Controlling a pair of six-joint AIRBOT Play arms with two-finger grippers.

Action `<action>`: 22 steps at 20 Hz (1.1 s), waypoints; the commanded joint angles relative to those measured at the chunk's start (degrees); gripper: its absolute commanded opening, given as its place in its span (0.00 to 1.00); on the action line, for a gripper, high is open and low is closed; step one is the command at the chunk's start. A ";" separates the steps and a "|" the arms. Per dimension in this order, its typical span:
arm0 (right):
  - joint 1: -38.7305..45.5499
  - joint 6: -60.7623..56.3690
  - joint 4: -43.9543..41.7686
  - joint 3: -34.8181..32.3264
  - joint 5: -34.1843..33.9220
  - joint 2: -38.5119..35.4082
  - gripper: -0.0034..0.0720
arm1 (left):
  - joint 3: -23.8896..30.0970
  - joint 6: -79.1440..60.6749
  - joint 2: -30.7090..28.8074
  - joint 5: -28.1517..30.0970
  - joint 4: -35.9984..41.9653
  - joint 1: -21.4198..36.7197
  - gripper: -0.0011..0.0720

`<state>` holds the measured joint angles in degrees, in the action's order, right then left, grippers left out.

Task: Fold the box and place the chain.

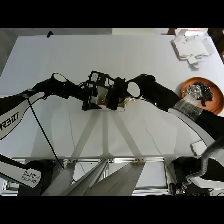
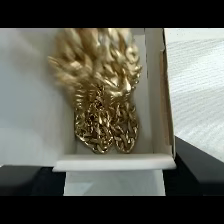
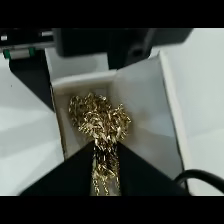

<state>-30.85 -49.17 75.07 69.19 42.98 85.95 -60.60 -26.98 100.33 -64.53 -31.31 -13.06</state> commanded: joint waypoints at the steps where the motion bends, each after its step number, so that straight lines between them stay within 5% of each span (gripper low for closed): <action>1: 0.02 -2.01 0.79 0.09 2.78 0.57 0.47 | -0.02 -0.02 -0.04 0.02 -0.02 0.00 0.45; 9: 7.34 2.23 -3.10 -2.54 6.14 -11.58 0.49 | -0.02 -0.02 -0.04 0.02 0.00 0.00 0.45; 11: 11.10 8.44 -5.07 -6.95 9.70 -15.56 0.67 | -0.02 -0.02 -0.04 0.00 0.00 0.00 0.45; 13: 16.28 14.27 -9.68 -11.21 12.09 -17.46 0.68 | -0.02 -0.02 -0.04 0.02 0.00 0.00 0.45; 17: 26.43 26.80 -17.97 -13.70 13.40 -15.15 0.68 | -0.02 -0.02 -0.04 0.02 -0.02 0.00 0.45; 22: 27.69 39.91 -23.65 -13.70 13.18 -5.20 0.68 | -0.02 -0.02 -0.04 0.02 0.00 0.00 0.45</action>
<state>-4.64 -18.24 56.86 55.90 55.66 75.94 -60.60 -26.98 100.33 -64.53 -31.31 -13.08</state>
